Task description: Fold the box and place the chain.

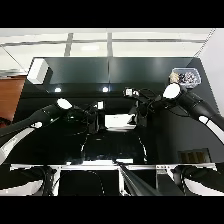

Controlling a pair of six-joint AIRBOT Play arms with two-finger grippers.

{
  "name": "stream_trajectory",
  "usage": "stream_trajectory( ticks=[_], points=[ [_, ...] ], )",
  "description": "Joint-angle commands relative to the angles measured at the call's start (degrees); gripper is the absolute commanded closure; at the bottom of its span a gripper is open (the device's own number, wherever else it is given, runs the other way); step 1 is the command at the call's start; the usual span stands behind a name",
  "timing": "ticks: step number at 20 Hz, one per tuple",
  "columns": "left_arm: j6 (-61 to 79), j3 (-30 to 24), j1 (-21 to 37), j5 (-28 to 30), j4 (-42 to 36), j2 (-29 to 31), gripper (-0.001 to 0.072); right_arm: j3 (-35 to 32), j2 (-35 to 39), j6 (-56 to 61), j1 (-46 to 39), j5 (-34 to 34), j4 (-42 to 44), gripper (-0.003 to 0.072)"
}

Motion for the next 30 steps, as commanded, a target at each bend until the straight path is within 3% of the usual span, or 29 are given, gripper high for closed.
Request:
stream_trajectory(
  ticks=[1,2,3,4,13,15,26,30],
  points=[
    [0.0,0.0,0.0,0.0,0.0,0.0,0.0307,0.0,0.4,3.2,0.3,-0.3,0.0,0.0217],
    [0.0,0.0,0.0,0.0,0.0,0.0,0.0307,0.0,0.4,4.2,0.3,0.0,0.1,0.0226],
    [0.0,0.0,0.0,0.0,0.0,0.0,0.0307,0.0,0.4,4.4,0.3,0.4,0.0,0.0358],
    [0.0,0.0,0.0,0.0,0.0,0.0,0.0307,0.0,0.4,4.4,0.3,0.6,0.0,0.0365],
    [0.0,0.0,0.0,0.0,0.0,0.0,0.0307,-0.1,0.4,4.4,0.3,2.3,-1.7,0.0361],
    [0.0,0.0,0.0,0.0,0.0,0.0,0.0307,-0.1,0.4,4.4,0.3,2.2,-1.7,0.0304],
    [0.0,0.0,0.0,-0.3,0.0,0.0,0.0307,-1.4,0.3,4.4,0.3,0.6,-1.7,0.0305],
    [0.0,0.0,0.0,-0.3,0.0,0.0,0.0307,0.2,3.6,9.6,-0.3,3.2,-1.6,0.0314]
  ],
)
